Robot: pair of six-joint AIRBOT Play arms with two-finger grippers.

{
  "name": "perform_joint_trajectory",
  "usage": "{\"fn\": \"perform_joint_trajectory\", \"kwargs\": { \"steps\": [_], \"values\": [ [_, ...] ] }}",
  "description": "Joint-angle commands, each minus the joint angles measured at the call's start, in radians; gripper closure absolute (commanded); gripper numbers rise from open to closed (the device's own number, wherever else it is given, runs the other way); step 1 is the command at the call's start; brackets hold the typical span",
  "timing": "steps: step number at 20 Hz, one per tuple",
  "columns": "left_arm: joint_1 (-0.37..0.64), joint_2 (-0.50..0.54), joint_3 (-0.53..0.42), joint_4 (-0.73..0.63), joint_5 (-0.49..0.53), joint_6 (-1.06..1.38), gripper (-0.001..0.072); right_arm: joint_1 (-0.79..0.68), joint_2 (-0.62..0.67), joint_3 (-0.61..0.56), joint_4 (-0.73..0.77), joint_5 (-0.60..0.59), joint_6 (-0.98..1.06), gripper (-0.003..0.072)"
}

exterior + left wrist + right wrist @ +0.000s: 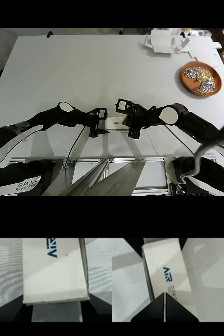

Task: Fold the box and place the chain.

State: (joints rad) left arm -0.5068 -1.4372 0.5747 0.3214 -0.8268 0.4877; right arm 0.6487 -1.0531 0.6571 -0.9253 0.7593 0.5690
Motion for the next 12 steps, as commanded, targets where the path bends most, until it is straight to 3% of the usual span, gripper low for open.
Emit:
{"fn": "perform_joint_trajectory", "kwargs": {
  "steps": [1,6,12],
  "values": [
    [0.0,0.001,0.0,0.001,0.0,0.002,0.0571,0.006,-0.006,0.003,0.164,-0.076,-0.06,0.067],
    [0.0,0.001,0.0,0.001,0.0,0.002,0.0571,0.069,-0.105,0.003,0.19,-0.092,-0.103,0.067],
    [0.0,0.001,0.0,0.001,0.0,0.002,0.0571,0.069,-0.142,0.003,0.153,-0.03,-0.099,0.067]
  ]
}}
